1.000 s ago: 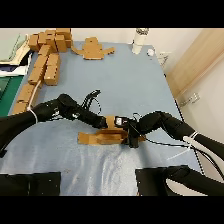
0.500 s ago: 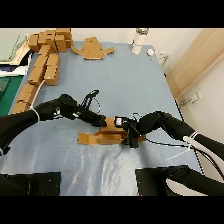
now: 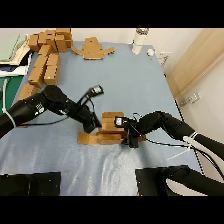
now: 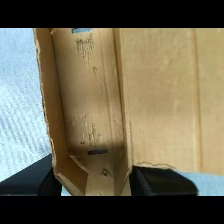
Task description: Fold the box.
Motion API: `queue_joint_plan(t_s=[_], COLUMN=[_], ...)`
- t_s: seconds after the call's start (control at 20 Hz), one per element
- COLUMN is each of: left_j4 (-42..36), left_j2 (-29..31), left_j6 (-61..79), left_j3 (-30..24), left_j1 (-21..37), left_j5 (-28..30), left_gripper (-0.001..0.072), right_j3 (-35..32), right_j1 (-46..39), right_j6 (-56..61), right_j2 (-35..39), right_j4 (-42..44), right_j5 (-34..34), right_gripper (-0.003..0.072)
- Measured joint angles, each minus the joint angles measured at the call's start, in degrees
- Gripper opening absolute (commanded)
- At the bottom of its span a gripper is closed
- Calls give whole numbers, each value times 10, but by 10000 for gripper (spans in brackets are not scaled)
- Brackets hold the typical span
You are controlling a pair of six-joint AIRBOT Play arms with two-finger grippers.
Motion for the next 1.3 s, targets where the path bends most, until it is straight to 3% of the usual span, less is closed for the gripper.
queue_joint_plan(t_s=[0.1, 0.15, 0.2, 0.25, 0.6, 1.2, 1.3], left_j4=[17, 13, 3, -4, -21, -57, -65], left_j2=[13, 16, 19, 22, 26, 0, -7], left_j6=[80, 126, 173, 208, 307, 310, 308], left_j3=[-10, -19, -31, -43, -123, -139, -139], left_j1=[-7, -7, -7, -4, 23, 0, -4], left_j5=[-2, -1, -2, 0, 57, 111, 110], left_gripper=[13, 108, 441, 544, 547, 514, 282], right_j3=[0, 0, 0, 0, 0, 0, 0], right_j1=[0, 0, 0, 0, 0, 0, 0], right_j6=[0, 0, 0, 0, 0, 0, 0], right_j2=[0, 0, 0, 0, 0, 0, 0], right_j4=[0, 0, 0, 0, 0, 0, 0], right_j5=[0, 0, 0, 0, 0, 0, 0], right_gripper=[508, 507, 508, 507, 508, 508, 508])
